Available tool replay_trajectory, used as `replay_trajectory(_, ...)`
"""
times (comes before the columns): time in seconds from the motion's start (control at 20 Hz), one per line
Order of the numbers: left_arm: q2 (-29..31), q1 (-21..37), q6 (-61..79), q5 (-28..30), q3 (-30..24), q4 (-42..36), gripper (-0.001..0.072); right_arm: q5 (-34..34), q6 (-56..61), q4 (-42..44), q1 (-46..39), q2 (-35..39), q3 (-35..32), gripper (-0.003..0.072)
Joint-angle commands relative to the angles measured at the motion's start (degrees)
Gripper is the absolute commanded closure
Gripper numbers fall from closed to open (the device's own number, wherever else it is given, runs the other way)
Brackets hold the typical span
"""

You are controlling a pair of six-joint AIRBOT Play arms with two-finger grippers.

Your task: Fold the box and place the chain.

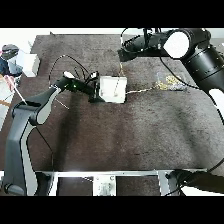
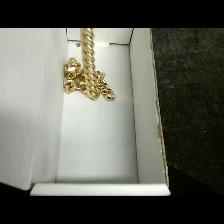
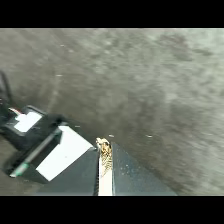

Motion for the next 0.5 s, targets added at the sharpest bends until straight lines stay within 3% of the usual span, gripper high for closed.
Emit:
replay_trajectory(0.0, 0.0, 0.0, 0.0, 0.0, 0.0, 0.0, 0.0294, 3.0, 0.4, -5.7, 0.0, 1.4, -0.2, 0.0678)
replay_trajectory(0.2, 0.0, 0.0, 0.0, 0.0, 0.0, 0.0, 0.0294, 4.2, 2.3, -3.9, 0.0, 1.7, -0.4, 0.0678)
replay_trajectory(0.45, 0.0, 0.0, 0.0, 0.0, 0.0, 0.0, 0.0295, 3.1, 2.3, 6.9, 0.2, -3.3, -0.4, 0.0678)
